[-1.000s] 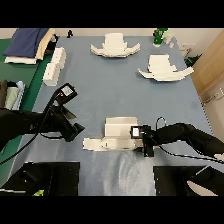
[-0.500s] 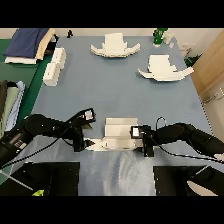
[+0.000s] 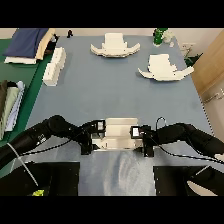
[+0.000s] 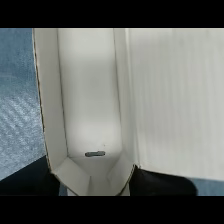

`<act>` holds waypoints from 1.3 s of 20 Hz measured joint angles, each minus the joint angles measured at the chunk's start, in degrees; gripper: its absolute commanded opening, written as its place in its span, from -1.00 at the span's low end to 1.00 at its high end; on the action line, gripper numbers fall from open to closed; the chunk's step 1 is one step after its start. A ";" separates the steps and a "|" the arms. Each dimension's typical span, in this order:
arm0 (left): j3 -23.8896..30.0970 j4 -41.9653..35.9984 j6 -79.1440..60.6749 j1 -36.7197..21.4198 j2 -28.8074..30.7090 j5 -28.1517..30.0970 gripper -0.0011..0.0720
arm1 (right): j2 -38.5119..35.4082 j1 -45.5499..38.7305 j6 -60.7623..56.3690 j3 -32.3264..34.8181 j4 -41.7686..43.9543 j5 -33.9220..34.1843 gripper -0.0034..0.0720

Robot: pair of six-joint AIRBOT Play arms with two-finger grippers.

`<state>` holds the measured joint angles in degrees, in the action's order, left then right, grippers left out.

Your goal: Fold the box.

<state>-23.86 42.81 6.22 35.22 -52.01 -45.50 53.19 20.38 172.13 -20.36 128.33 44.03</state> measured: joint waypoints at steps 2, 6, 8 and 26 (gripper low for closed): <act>0.04 -2.23 -1.42 0.50 -1.68 1.77 -0.33 | 0.00 0.00 0.00 0.00 0.00 0.00 0.40; 0.04 -6.54 -3.19 2.36 -3.17 3.67 -0.35 | 0.02 0.00 0.00 0.00 0.00 0.00 0.40; 0.04 -8.63 -3.56 3.06 -3.45 4.13 -0.35 | 0.00 0.00 0.00 0.00 0.00 0.02 0.40; -0.02 -13.33 -5.62 4.04 -5.77 8.28 -0.93 | 0.00 0.00 0.02 0.00 0.00 -0.02 0.40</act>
<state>-23.88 29.47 0.60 39.27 -57.78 -37.21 53.19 20.38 172.16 -20.36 128.33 44.01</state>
